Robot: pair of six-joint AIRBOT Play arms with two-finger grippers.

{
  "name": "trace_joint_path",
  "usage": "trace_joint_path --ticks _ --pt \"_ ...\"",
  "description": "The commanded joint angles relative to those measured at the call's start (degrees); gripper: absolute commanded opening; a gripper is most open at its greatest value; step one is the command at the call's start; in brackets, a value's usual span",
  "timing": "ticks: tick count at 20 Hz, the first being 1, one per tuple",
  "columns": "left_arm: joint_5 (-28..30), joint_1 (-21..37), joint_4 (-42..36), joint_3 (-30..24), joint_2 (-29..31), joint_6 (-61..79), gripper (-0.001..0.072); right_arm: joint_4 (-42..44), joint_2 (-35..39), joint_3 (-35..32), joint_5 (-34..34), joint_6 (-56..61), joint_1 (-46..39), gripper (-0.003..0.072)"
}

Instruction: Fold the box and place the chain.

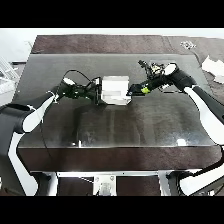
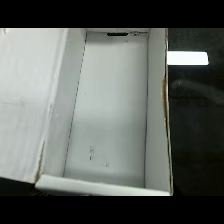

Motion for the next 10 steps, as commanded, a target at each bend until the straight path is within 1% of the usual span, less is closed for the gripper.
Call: trace_joint_path --ticks 1,6,10 --pt "0.0 0.0 0.0 0.0 0.0 0.0 0.0488 -0.3 -0.8 0.5 1.7 2.7 0.9 0.0428" --pt "0.0 0.0 0.0 0.0 0.0 0.0 0.0488 -1.3 -1.6 0.7 1.7 4.2 2.1 0.0429" --pt "-0.1 0.0 0.0 0.0 0.0 0.0 0.0488 -7.6 -2.1 4.3 1.6 9.8 4.1 0.0429"
